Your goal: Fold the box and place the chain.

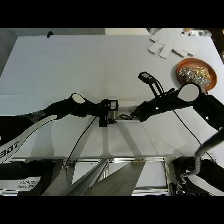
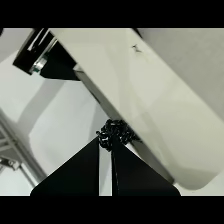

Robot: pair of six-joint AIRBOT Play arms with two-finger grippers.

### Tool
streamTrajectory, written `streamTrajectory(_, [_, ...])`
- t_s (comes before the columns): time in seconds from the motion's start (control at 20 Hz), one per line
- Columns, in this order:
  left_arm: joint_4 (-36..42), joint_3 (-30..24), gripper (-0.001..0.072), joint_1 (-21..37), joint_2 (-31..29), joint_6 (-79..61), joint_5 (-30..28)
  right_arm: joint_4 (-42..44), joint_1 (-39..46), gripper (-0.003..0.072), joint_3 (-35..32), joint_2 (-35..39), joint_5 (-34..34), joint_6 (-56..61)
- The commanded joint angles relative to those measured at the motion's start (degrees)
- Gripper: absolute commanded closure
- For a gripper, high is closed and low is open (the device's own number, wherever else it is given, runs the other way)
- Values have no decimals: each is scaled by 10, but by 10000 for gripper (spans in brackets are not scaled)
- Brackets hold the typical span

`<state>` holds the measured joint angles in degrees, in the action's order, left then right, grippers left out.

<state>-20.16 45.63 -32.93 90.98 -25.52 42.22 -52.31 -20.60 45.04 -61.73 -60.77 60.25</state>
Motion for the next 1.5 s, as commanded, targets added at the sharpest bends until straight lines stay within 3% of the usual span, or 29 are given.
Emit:
streamTrajectory(0.0, [0, 0, 436, 0, 0, 0, 0, -2, -1, 671, -3, -16, 34, 14])
streamTrajectory(0.1, [0, 0, 436, 0, 0, 0, 0, -4, 0, 662, -3, -17, 30, 14])
streamTrajectory(0.2, [0, 0, 436, 0, 0, 0, 0, -4, 0, 465, -3, -17, 27, 14])
streamTrajectory(0.25, [0, 0, 436, 0, 0, 0, 0, -4, 0, 426, -3, -17, 30, 14])
streamTrajectory(0.45, [0, 0, 436, 0, 0, 0, 0, -4, 0, 438, -2, -5, 13, 14])
streamTrajectory(0.6, [0, 0, 436, 0, 0, 0, 0, -10, 3, 462, -2, 56, -13, 14])
streamTrajectory(0.85, [0, 0, 436, 0, 0, 0, 0, -98, 94, 461, -2, 131, -60, 63])
streamTrajectory(1.05, [0, 0, 436, 0, 0, 0, 0, -219, 187, 459, -2, 98, -7, 176])
streamTrajectory(1.45, [0, 0, 436, 0, 0, 0, 0, -250, 213, 437, -2, -79, 134, 207])
